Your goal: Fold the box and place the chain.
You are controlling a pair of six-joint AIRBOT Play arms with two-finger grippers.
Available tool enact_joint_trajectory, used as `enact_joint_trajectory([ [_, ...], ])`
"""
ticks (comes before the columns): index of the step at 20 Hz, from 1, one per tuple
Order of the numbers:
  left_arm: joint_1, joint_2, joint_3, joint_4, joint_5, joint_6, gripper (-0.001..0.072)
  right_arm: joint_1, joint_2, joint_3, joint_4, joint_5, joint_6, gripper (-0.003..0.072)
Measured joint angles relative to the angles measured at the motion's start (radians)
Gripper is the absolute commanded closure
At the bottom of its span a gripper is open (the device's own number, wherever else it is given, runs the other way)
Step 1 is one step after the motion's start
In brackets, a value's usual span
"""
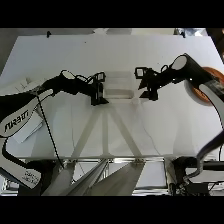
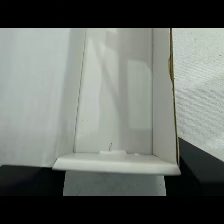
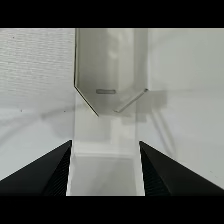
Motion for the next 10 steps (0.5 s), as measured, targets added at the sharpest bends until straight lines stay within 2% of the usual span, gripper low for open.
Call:
enact_joint_trajectory([
  [6, 0.000, 0.000, 0.000, 0.000, 0.000, 0.000, 0.0433, 0.043, -0.070, 0.000, 0.040, -0.056, -0.009, 0.0211],
  [8, 0.000, 0.000, 0.000, 0.000, 0.000, 0.000, 0.0433, 0.058, -0.083, 0.000, 0.048, -0.079, -0.009, 0.0231],
  [10, 0.000, 0.000, 0.000, 0.000, 0.000, 0.000, 0.0433, 0.069, -0.090, 0.000, 0.051, -0.099, -0.009, 0.0300],
])
